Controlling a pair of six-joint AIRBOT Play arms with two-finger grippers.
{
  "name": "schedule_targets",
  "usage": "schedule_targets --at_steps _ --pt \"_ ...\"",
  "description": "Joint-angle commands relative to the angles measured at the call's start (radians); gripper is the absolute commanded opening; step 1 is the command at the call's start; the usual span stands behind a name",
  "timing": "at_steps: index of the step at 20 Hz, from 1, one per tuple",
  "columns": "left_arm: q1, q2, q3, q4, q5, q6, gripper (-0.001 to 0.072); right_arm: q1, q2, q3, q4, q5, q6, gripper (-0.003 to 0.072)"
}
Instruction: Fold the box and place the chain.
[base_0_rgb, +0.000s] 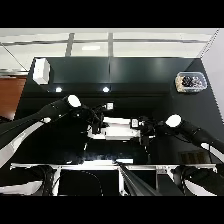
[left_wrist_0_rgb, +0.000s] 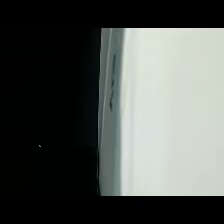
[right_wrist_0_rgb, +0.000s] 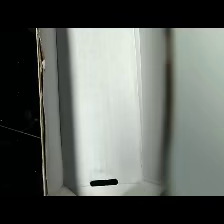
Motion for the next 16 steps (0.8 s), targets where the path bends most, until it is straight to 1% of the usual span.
schedule_targets --at_steps 1,4,5,7,10,11,12,13,14,15,16 --pt "0.001 0.018 0.023 -0.004 -0.052 -0.038 0.0147 0.001 0.0 0.0 -0.003 -0.001 -0.001 0.0491" --pt "0.004 0.047 0.064 0.062 -0.182 -0.1 0.0369 0.001 0.0 0.0 -0.003 -0.004 0.002 0.0491" --pt "0.004 0.066 0.068 0.108 -0.217 -0.142 0.0404 0.001 0.0 0.0 -0.003 -0.005 0.002 0.0491" --pt "0.004 0.123 0.068 0.222 -0.263 -0.246 0.0404 0.001 0.0 0.0 -0.003 -0.005 0.002 0.0491" --pt "0.005 0.234 0.068 0.432 -0.266 -0.533 0.0403 0.001 0.0 0.0 -0.003 -0.005 0.002 0.0491" --pt "0.004 0.274 0.067 0.489 -0.27 -0.616 0.0389 0.001 0.0 0.0 -0.003 -0.004 0.002 0.0491" --pt "0.005 0.311 0.067 0.521 -0.287 -0.692 0.0261 0.001 0.0 0.0 -0.003 -0.004 0.002 0.049" --pt "0.005 0.336 0.067 0.521 -0.323 -0.731 0.0045 0.001 0.0 0.0 -0.003 -0.004 0.002 0.049" --pt "0.004 0.353 0.066 0.488 -0.377 -0.755 0.0022 0.001 0.0 0.0 -0.003 -0.003 0.002 0.0491" --pt "0.002 0.363 0.059 0.405 -0.433 -0.769 0.0021 0.001 0.0 0.0 -0.003 -0.004 0.002 0.049" --pt "0.0 0.369 0.043 0.291 -0.463 -0.77 0.0021 0.001 0.0 0.0 -0.003 -0.003 0.002 0.049"
